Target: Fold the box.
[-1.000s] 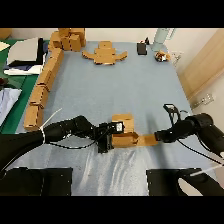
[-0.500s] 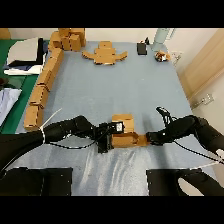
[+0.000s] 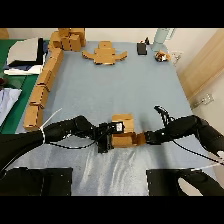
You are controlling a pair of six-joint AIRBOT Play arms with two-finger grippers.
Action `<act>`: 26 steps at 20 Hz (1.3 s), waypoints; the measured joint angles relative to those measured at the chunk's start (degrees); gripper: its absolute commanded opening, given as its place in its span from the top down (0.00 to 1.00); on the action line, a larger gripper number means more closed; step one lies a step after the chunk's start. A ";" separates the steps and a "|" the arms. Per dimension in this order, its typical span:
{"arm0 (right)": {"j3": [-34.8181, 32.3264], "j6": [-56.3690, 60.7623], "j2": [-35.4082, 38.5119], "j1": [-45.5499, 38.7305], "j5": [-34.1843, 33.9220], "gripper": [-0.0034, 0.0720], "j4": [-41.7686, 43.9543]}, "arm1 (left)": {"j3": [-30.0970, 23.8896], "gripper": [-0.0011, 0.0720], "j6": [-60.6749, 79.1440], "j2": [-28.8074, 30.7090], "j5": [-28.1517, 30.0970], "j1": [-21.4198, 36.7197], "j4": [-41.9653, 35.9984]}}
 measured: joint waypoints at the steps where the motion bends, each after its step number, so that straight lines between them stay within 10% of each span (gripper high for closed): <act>1: 0.00 -0.20 0.50 0.00 -0.31 0.54 0.55 | 0.00 0.48 -0.02 0.00 0.00 0.00 0.00; 10: 2.29 -0.81 2.03 0.00 -1.49 0.54 3.21 | 0.00 0.48 0.00 0.02 0.00 0.00 -0.02; 20: 3.34 -0.55 -1.40 4.96 0.59 0.31 7.54 | 0.00 0.48 0.00 0.00 -0.02 0.00 -0.02; 26: 7.96 16.35 -5.90 16.76 4.50 0.37 -6.56 | 0.00 0.48 0.00 0.00 0.00 0.00 -0.02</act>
